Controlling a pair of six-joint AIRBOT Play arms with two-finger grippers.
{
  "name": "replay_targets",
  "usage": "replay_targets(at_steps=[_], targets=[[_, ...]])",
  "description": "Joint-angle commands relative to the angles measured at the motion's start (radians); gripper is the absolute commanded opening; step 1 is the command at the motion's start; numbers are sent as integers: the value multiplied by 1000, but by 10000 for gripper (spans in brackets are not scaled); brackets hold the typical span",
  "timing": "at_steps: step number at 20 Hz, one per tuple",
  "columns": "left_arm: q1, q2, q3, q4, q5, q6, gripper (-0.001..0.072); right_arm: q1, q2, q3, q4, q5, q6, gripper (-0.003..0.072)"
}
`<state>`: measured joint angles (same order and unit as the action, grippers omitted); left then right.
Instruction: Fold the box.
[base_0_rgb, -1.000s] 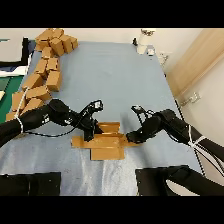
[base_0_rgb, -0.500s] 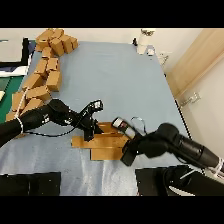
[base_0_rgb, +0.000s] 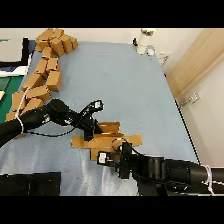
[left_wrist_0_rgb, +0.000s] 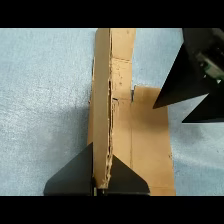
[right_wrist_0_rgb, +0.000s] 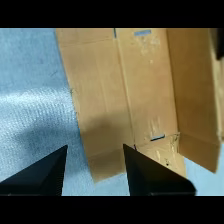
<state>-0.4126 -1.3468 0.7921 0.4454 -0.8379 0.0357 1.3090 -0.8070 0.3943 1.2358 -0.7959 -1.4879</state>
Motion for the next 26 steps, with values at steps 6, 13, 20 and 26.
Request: replay_targets(at_steps=[6,13,20,26], targets=[[1,0,1,0,-1,0,11,24,-86,-6,-207,51,115,499],[1,0,1,0,-1,0,11,24,-83,36,-248,20,119,499],[1,0,1,0,-1,0,10,24,-83,56,-213,1,164,509],[1,0,0,0,0,0,11,-47,-43,64,-234,2,172,719]])
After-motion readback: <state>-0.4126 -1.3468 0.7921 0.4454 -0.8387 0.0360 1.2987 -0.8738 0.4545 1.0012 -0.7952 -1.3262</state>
